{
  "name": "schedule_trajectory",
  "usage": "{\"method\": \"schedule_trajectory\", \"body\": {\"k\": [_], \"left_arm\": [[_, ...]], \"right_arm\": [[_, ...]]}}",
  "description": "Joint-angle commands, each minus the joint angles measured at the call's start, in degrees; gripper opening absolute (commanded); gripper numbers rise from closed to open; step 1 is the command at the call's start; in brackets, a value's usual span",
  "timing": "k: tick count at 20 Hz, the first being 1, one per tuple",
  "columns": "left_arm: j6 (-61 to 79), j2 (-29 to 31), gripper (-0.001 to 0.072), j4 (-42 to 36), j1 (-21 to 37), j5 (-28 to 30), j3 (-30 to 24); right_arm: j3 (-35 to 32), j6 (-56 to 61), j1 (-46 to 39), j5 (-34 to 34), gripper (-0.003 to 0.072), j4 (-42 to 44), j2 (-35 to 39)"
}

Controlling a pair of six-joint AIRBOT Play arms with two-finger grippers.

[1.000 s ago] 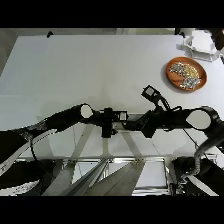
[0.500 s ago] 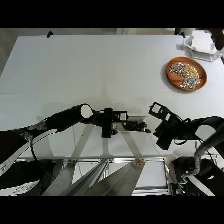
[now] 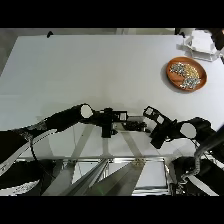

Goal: Fold the box and place the chain.

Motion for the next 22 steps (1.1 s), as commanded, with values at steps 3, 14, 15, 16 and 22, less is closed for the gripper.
{"method": "schedule_trajectory", "body": {"k": [3, 14, 15, 16, 22], "left_arm": [[0.0, 0.0, 0.0321, 0.0, 0.0, 0.0, 0.0], [0.0, 0.0, 0.0321, 0.0, 0.0, 0.0, 0.0], [0.0, 0.0, 0.0321, 0.0, 0.0, 0.0, 0.0], [0.0, 0.0, 0.0321, 0.0, 0.0, 0.0, 0.0], [0.0, 0.0, 0.0321, 0.0, 0.0, 0.0, 0.0]], "right_arm": [[-0.2, -0.1, 0.0, -3.5, 0.0195, 0.9, -4.7], [1.8, 1.4, 0.0, -1.3, 0.0175, -0.5, -0.3], [1.8, 1.4, 0.0, -1.5, 0.0175, -0.9, 0.1], [1.8, 1.4, 0.0, -1.7, 0.0175, -0.9, -0.1], [1.8, 1.5, 0.0, -5.7, 0.0176, -0.8, -4.6]]}}
